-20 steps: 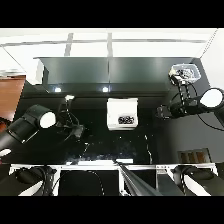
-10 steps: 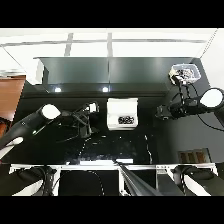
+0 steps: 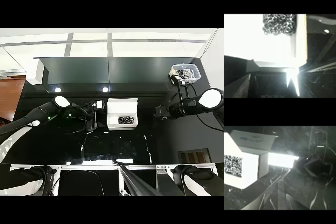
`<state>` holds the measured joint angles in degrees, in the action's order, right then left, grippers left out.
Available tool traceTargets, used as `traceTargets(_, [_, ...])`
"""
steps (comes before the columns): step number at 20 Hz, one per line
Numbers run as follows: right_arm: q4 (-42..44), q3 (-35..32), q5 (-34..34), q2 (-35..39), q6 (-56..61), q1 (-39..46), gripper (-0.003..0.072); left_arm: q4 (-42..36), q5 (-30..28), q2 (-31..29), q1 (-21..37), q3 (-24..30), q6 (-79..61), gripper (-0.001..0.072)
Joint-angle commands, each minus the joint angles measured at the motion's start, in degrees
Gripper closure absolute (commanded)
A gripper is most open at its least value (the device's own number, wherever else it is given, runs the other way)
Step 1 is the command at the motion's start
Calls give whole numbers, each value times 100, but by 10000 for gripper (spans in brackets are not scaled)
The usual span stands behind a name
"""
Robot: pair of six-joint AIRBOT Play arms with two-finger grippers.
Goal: Fold the box and place the chain.
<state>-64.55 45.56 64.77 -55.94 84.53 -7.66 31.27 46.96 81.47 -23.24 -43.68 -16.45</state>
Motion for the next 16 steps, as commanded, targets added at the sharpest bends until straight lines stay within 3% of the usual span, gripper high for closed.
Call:
traceTargets(1, [0,0,-210,4,15,-68,387,-92,107,92,-55,-52,-155,-7])
traceTargets(14, [-2,0,-402,2,13,-68,387,-328,-177,149,-393,-125,-114,-3])
traceTargets(16, [-2,0,-428,2,13,-68,387,-365,-341,149,-459,-125,-111,88])
